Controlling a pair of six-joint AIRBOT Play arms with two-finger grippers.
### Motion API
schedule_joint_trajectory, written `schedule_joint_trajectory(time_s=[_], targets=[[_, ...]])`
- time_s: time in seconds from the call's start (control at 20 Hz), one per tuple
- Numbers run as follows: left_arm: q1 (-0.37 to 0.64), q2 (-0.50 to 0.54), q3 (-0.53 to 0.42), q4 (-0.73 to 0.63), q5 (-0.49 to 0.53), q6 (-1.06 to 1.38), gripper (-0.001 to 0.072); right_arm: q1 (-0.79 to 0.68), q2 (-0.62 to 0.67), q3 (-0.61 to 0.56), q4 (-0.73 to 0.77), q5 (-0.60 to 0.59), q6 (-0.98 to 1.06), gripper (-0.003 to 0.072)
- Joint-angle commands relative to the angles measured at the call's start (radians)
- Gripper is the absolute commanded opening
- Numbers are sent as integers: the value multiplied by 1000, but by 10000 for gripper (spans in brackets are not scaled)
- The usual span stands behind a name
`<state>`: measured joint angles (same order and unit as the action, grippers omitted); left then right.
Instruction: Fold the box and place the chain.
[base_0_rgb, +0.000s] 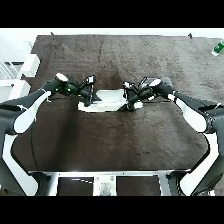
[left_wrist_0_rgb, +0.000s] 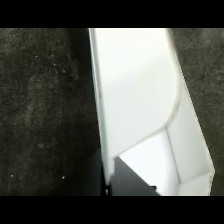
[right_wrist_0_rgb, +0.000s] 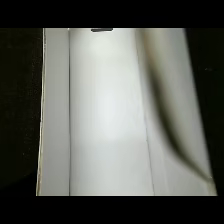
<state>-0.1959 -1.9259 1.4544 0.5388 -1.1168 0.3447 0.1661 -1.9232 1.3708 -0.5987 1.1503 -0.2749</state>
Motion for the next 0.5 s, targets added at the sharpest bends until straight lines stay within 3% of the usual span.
schedule_joint_trajectory(time_s=[0.0, 0.45], targets=[[2, 0, 0, 2, -2, 0, 26, -1, 0, 0, -4, 0, 5, 611], [2, 0, 0, 2, -2, 0, 26, 5, 0, 0, -9, 0, 5, 608]])
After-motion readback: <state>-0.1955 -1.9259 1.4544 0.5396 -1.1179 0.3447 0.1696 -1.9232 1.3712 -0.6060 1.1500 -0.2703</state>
